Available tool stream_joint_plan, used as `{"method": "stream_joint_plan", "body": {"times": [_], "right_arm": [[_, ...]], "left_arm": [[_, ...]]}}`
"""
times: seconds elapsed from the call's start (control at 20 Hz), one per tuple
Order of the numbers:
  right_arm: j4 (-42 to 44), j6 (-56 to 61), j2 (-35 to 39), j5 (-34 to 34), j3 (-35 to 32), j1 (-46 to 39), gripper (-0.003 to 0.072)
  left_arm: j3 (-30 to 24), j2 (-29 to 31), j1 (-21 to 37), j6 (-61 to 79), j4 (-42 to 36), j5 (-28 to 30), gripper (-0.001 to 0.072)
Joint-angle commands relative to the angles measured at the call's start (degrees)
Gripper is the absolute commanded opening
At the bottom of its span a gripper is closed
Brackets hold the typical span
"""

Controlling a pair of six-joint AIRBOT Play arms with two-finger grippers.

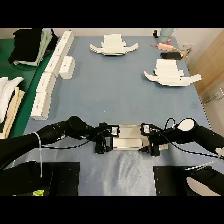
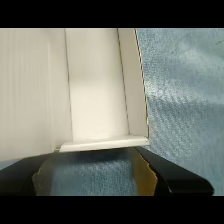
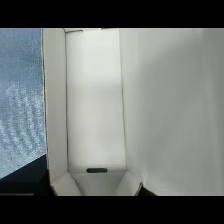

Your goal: Fold the box.

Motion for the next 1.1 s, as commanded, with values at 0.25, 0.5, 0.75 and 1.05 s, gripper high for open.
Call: {"method": "stream_joint_plan", "body": {"times": [0.25, 0.5, 0.75, 1.05], "right_arm": [[0.1, 0.1, 0.0, 0.0, 0.0, 0.0, 0.0545], [0.1, 0.1, 0.0, 0.0, 0.0, 0.0, 0.0545], [0.1, 0.1, 0.0, 0.0, 0.0, 0.0, 0.0545], [0.1, 0.1, 0.0, 0.0, 0.0, 0.0, 0.0545]], "left_arm": [[0.0, -0.1, -1.3, -2.6, 1.7, 2.1, 0.0701], [0.0, 1.8, -0.7, -9.5, 10.0, 0.9, 0.0701], [0.0, 2.0, 0.8, -8.9, 8.7, -4.9, 0.0702], [0.0, 0.9, -0.4, -8.6, 2.2, -2.1, 0.0702]]}}
